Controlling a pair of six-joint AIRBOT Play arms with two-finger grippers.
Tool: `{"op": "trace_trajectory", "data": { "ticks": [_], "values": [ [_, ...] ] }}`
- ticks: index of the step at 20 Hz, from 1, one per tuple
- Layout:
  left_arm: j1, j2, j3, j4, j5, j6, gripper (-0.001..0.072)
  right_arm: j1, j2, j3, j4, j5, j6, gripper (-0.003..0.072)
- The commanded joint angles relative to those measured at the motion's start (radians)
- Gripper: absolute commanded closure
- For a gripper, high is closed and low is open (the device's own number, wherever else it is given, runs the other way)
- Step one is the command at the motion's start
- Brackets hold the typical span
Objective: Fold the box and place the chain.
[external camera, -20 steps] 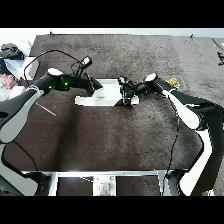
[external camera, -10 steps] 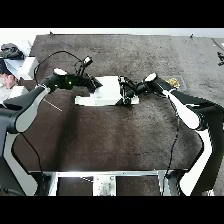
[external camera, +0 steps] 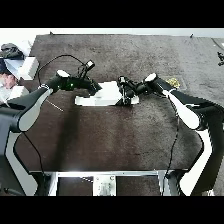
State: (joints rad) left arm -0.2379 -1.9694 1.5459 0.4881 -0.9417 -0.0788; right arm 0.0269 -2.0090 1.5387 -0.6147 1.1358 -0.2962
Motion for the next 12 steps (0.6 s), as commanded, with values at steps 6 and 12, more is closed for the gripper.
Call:
{"op": "trace_trajectory", "data": {
  "ticks": [6,12],
  "values": [
    [0.072,0.145,0.025,0.032,-0.05,0.037,0.07,0.001,0.0,0.001,0.001,0.001,0.002,0.0368],
    [0.091,0.195,0.019,0.34,-0.25,0.159,-0.0005,0.001,0.0,0.001,0.001,0.001,0.002,0.0368]
  ]
}}
